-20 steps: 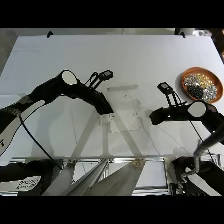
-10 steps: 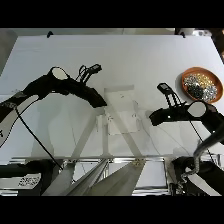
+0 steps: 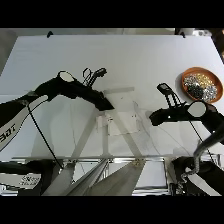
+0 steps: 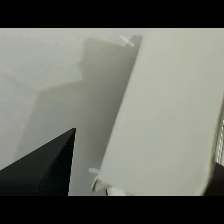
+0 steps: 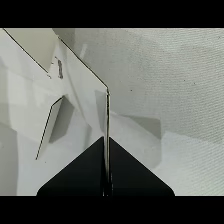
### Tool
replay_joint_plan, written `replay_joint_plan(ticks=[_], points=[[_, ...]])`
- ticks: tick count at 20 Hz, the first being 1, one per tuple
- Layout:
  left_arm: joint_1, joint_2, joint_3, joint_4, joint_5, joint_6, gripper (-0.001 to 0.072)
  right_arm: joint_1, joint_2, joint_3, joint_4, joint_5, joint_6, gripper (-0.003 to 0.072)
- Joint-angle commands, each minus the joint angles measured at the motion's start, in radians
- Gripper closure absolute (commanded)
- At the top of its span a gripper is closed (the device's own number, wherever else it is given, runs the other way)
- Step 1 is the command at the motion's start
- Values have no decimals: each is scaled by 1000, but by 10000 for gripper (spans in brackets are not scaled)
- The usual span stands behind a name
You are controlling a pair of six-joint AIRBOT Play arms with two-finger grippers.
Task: Fold the box and place the chain.
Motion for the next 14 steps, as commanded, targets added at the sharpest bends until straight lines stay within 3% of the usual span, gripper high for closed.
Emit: replay_joint_plan(ticks=[1, 3, 7, 10, 12, 13, 14], points=[[-19, -13, -1, -29, 4, 29, 207, 1, 1, -1, 0, 1, 0, 670], [-23, -13, -1, -24, 8, 30, 208, 1, 1, -1, 0, 1, 2, 670], [-35, -13, -1, -21, 11, 42, 349, 1, 1, -1, 0, 2, 3, 670], [-38, -13, -1, -21, 19, 53, 578, 1, 1, -1, 0, 4, 3, 670], [-38, -12, -1, -21, 19, 74, 582, 1, 1, -1, 0, 4, 3, 670], [-38, -11, -1, -21, 18, 82, 666, 1, 1, -1, 0, 4, 3, 670], [-38, -11, -1, -20, 17, 99, 705, 1, 1, -1, 0, 4, 3, 670]])
